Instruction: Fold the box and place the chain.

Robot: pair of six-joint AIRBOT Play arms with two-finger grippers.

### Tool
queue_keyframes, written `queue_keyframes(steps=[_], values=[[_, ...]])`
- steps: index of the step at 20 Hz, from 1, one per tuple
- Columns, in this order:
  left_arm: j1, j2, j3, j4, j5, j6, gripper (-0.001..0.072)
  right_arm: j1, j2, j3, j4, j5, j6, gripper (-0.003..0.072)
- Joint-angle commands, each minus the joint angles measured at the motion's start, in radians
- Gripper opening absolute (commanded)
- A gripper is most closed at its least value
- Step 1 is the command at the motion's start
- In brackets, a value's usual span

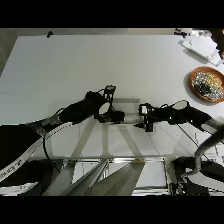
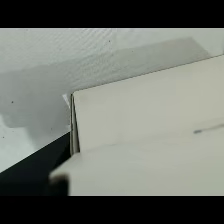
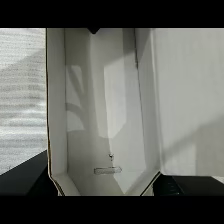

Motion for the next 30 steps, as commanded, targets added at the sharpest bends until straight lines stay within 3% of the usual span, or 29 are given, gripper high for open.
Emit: queue_keyframes(steps=[1,6,8,9,10,16,19,20,21,22,23,24,30], values=[[-0.008,-0.027,0.036,0.028,-0.068,-0.035,0.0478,0.000,0.000,0.000,0.000,0.000,0.000,0.0465],[-0.003,-0.027,0.037,0.114,-0.154,-0.124,0.0472,0.000,0.000,0.000,0.000,0.000,0.000,0.0465],[-0.003,-0.027,0.037,0.125,-0.163,-0.160,0.0297,0.000,0.000,0.000,0.000,0.000,0.000,0.0465],[-0.003,-0.027,0.037,0.111,-0.147,-0.158,0.0134,0.000,0.000,0.000,0.000,0.000,0.000,0.0465],[-0.005,-0.027,0.037,0.097,-0.129,-0.155,0.0020,0.000,0.000,0.000,0.000,0.000,0.000,0.0465],[-0.013,-0.027,0.036,0.065,-0.102,-0.158,0.0017,0.000,0.000,0.000,0.000,0.000,0.000,0.0465],[-0.020,-0.027,0.036,0.064,-0.102,-0.158,0.0286,0.000,0.000,0.000,0.000,0.000,0.000,0.0465],[-0.021,-0.027,0.036,0.064,-0.101,-0.158,0.0293,0.000,0.000,0.000,0.000,0.000,0.000,0.0465],[-0.021,-0.027,0.036,0.064,-0.101,-0.158,0.0282,0.000,0.000,0.000,0.000,0.000,0.000,0.0465],[-0.021,-0.027,0.036,0.064,-0.101,-0.158,0.0224,0.000,0.000,0.000,0.000,0.000,0.000,0.0465],[-0.021,-0.027,0.036,0.062,-0.101,-0.158,0.0085,0.000,0.000,0.000,0.000,0.000,0.000,0.0465],[-0.021,-0.027,0.036,0.062,-0.101,-0.158,0.0005,0.000,0.000,0.000,0.000,0.000,0.000,0.0465],[-0.028,-0.027,0.036,0.063,-0.087,-0.158,0.0005,0.000,0.000,0.000,0.000,0.000,0.000,0.0465]])
